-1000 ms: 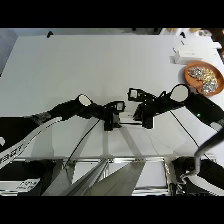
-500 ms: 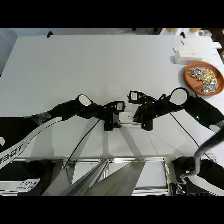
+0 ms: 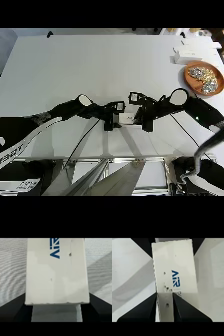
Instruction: Fold the box and place the chain.
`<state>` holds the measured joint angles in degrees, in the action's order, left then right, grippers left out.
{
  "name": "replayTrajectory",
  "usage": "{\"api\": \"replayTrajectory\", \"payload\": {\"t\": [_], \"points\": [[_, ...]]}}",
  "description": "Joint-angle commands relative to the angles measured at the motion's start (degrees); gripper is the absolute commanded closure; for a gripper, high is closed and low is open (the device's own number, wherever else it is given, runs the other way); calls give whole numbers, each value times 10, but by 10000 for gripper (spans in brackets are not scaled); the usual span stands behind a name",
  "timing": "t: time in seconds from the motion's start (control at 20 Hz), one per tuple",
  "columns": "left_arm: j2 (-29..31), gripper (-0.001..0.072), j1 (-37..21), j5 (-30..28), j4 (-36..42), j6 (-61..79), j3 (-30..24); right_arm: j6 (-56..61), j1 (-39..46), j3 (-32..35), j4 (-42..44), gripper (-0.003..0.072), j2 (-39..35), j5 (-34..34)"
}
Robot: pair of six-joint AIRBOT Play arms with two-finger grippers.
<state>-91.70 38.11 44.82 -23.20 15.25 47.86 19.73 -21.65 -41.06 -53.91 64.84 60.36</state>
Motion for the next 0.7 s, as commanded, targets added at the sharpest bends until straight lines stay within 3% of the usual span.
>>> {"api": "replayTrajectory", "payload": {"t": [0.0, 0.2, 0.3, 0.65], "points": [[0, 434, 0, 0, 0, -2, 0, -8, -1, 0, 21, 444, -31, 1], [0, 433, 0, 0, 0, -2, 0, -7, -1, 0, 34, 475, -60, 0], [0, 433, 0, 0, 0, -2, 0, -10, -1, 0, 51, 668, -50, -5], [0, 433, 0, 0, 0, -2, 0, -10, -1, 0, 72, 669, 22, 3]]}}
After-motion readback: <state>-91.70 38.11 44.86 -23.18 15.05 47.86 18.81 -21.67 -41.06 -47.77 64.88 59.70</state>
